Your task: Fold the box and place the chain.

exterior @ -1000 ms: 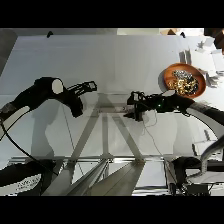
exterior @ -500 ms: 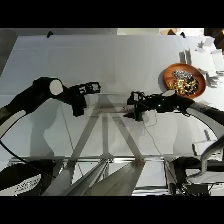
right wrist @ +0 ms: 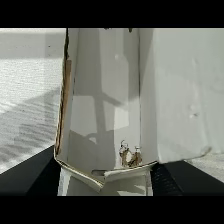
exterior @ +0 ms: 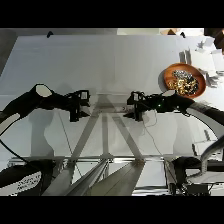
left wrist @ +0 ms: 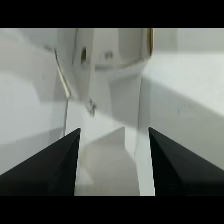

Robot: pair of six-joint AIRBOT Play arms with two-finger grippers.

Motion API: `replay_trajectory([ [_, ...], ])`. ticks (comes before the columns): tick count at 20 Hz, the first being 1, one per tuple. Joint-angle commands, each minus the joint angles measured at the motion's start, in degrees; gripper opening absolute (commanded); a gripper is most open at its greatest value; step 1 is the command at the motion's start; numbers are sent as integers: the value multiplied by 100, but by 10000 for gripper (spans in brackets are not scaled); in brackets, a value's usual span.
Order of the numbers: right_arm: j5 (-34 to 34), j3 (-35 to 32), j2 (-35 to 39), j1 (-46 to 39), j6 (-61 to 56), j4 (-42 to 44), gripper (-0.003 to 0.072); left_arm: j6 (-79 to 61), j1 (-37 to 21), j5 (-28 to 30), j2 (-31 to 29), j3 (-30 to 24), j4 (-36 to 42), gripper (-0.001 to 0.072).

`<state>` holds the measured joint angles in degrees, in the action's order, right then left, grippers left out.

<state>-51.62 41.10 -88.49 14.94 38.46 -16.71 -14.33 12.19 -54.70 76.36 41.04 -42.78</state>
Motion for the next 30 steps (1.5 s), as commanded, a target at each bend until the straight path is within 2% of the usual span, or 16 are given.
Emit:
replay_trajectory([
  [1,-2,4,-2,4,-2,0,536,-1281,-136,-31,262,-129,1163,459],
  [2,-2,4,-2,4,-2,0,536,-1309,-129,-7,334,-129,1259,409],
  [8,-2,4,-2,4,-2,0,536,-1292,9,138,466,-129,1259,405],
  [13,-2,4,-2,4,-2,0,536,-905,-22,-63,428,-129,1029,404],
  [20,-2,4,-2,4,-2,0,536,-518,-136,839,203,-129,984,405],
  [24,-2,4,-2,4,-2,0,536,-1139,-13,734,203,-129,1001,405],
  [30,-2,4,-2,4,-2,0,536,-1130,214,431,208,-129,992,386],
])
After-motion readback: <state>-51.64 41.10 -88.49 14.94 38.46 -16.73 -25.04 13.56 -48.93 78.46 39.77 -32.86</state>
